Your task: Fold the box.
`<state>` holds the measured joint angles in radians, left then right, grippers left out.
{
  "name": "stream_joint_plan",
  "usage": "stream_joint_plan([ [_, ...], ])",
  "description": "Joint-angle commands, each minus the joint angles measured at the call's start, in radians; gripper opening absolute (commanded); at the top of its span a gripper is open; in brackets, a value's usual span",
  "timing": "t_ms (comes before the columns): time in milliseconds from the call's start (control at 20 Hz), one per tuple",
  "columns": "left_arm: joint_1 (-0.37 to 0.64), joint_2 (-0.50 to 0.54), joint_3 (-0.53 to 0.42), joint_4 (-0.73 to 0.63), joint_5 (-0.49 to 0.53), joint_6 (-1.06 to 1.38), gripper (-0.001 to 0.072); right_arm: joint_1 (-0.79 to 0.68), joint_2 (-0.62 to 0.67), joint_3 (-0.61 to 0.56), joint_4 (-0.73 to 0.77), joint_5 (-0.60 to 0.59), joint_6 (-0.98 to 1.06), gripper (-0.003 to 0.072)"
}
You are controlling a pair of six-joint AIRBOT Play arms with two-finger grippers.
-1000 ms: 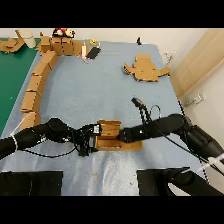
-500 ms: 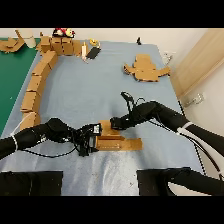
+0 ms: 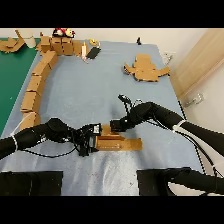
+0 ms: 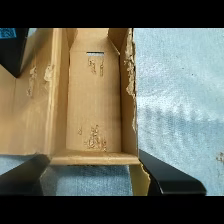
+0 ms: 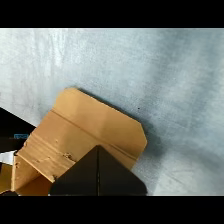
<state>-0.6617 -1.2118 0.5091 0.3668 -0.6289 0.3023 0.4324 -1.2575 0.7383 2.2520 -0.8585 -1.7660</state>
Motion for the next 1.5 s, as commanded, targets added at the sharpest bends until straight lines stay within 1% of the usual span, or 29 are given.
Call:
stream_joint_plan([
  [0,0.001,0.0,0.001,0.0,0.0,0.0,0.0596,0.003,-0.002,-0.009,-0.003,-0.021,-0.009,0.0],
  [250,0.001,0.0,0.001,0.0,0.0,0.0,0.0596,0.023,0.001,-0.014,-0.018,-0.018,-0.017,0.0],
  [350,0.001,0.0,0.001,0.0,0.0,0.0,0.0596,0.007,0.038,0.019,-0.096,-0.029,-0.014,0.0],
  [450,0.001,0.0,0.001,0.0,0.0,0.0,0.0596,-0.024,0.124,0.071,-0.173,-0.071,0.017,0.0],
  [550,0.001,0.0,0.001,0.0,0.0,0.0,0.0596,-0.046,0.247,0.108,-0.265,-0.118,0.048,0.0],
  [650,0.001,0.0,0.001,0.0,0.0,0.0,0.0596,-0.046,0.366,0.105,-0.33,-0.195,0.048,0.0],
  [750,0.001,0.0,0.001,0.0,0.0,0.0,0.0596,-0.041,0.451,0.053,-0.348,-0.281,0.048,0.0],
  [850,0.001,0.0,0.001,0.0,0.0,0.0,0.0596,0.013,0.537,-0.062,-0.34,-0.296,0.001,0.0],
  [950,0.001,0.0,0.001,0.0,0.0,0.0,0.0596,0.109,0.618,-0.195,-0.335,-0.311,-0.158,0.0002],
  [1000,0.001,0.0,0.001,0.0,0.0,0.0,0.0596,0.15,0.649,-0.249,-0.356,-0.294,-0.198,0.0005],
  [1050,0.001,0.0,0.001,0.0,0.0,0.0,0.0596,0.178,0.666,-0.293,-0.405,-0.26,-0.208,0.0155],
  [1100,0.001,0.0,0.001,0.0,0.0,0.0,0.0596,0.193,0.664,-0.32,-0.461,-0.217,-0.212,0.0472],
  [1150,0.001,0.0,0.001,0.0,0.0,0.0,0.0596,0.198,0.65,-0.333,-0.499,-0.181,-0.234,0.0502],
  [1250,0.001,0.0,0.001,0.0,0.0,0.0,0.0596,0.197,0.6,-0.333,-0.53,-0.092,-0.264,0.0502],
  [1350,0.001,0.0,0.001,0.0,0.0,0.0,0.0597,0.197,0.53,-0.323,-0.528,-0.012,-0.321,0.0502],
  [1450,0.001,0.0,0.001,0.0,0.0,0.0,0.0596,0.197,0.46,-0.301,-0.528,0.029,-0.367,0.0501],
])
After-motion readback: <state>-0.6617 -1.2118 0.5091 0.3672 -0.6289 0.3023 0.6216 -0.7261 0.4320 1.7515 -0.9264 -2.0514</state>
